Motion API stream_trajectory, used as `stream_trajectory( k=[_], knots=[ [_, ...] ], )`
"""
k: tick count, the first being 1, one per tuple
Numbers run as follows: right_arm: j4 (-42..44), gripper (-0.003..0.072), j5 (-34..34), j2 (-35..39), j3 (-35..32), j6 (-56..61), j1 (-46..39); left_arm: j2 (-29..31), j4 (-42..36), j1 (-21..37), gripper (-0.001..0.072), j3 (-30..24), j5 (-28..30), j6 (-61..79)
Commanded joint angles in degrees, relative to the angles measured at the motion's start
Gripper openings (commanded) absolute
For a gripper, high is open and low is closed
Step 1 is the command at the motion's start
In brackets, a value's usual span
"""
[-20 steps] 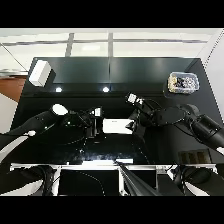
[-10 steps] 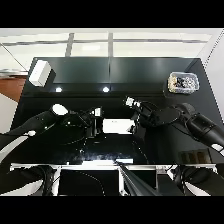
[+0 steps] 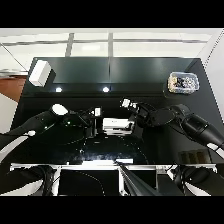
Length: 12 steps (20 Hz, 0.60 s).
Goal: Fold the box and place the chain.
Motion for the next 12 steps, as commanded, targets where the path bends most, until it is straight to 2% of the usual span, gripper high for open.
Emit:
stream_trajectory(
  k=[1,2,12],
  knots=[
    [-0.15,0.0354,-1.46,-0.04,0.02,0.07,0.11,-0.04,0.00,-0.04,0.0339,0.00,0.00,0.07],
    [-0.13,0.0413,-1.44,-0.04,0.02,0.07,0.11,-0.04,0.00,-0.04,0.0340,0.00,0.00,0.07],
    [-0.63,0.0414,-1.36,-1.75,0.02,0.07,0.81,-0.04,0.00,-0.04,0.0340,0.00,0.00,0.07]
  ],
)
